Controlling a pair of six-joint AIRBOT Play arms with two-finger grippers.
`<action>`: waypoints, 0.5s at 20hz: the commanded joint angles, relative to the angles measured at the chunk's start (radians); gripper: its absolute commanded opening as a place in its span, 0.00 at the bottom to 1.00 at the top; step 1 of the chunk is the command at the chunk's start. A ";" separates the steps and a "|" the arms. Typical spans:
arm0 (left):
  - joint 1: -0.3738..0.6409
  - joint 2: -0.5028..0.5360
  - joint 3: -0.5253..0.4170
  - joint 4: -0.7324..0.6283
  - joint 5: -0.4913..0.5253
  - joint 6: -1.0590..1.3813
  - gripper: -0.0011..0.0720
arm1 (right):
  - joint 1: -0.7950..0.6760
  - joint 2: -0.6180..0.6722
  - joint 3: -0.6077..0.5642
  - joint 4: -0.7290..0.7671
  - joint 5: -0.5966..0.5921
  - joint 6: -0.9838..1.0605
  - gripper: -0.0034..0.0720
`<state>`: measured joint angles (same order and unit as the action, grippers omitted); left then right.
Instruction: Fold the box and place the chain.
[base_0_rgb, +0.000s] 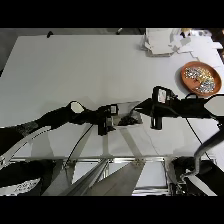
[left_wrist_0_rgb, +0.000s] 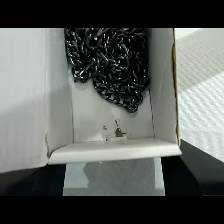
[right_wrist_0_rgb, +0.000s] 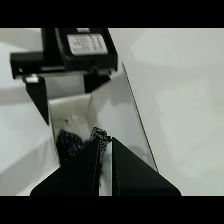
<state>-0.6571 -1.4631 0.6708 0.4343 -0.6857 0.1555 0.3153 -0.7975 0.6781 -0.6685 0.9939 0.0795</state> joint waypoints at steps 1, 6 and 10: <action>0.001 0.001 0.001 0.000 0.000 0.000 0.39 | 0.059 -0.003 0.000 0.053 -0.053 0.004 0.07; 0.001 0.001 0.000 0.000 0.000 0.000 0.39 | 0.062 -0.055 -0.001 0.063 -0.064 0.003 0.07; 0.001 0.001 0.000 0.000 0.000 0.000 0.39 | 0.062 -0.147 -0.001 0.061 -0.047 0.029 0.07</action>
<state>-0.6571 -1.4631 0.6708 0.4343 -0.6857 0.1555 0.3744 -0.8909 0.6773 -0.6117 0.9360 0.0952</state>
